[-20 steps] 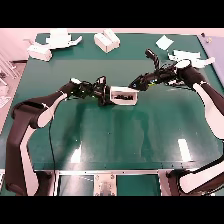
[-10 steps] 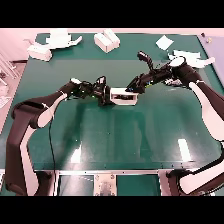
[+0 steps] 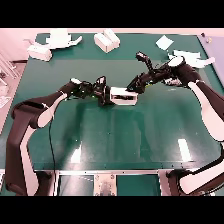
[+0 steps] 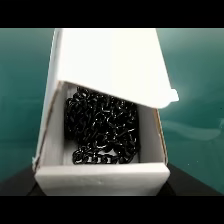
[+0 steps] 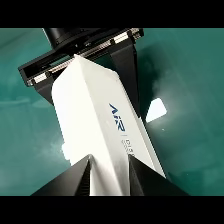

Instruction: Fold the box and place the chain.

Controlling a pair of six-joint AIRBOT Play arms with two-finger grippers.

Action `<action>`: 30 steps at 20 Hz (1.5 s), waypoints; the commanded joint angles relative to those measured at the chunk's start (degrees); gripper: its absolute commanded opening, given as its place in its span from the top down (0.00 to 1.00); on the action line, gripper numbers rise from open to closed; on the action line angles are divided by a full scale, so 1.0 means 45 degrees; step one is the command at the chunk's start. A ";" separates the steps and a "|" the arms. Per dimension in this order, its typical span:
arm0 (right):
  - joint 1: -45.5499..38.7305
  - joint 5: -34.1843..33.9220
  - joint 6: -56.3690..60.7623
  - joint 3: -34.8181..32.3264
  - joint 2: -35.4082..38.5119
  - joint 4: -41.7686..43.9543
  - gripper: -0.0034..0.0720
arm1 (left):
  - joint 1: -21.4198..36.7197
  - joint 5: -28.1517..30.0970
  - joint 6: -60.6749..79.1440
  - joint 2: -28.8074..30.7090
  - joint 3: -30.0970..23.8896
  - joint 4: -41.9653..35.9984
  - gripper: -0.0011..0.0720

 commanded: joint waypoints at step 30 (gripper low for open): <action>0.0481 0.0831 -0.0311 0.0073 0.0005 -0.0588 0.69 | 0.0010 -0.0005 0.0010 0.0005 0.0010 0.0000 0.44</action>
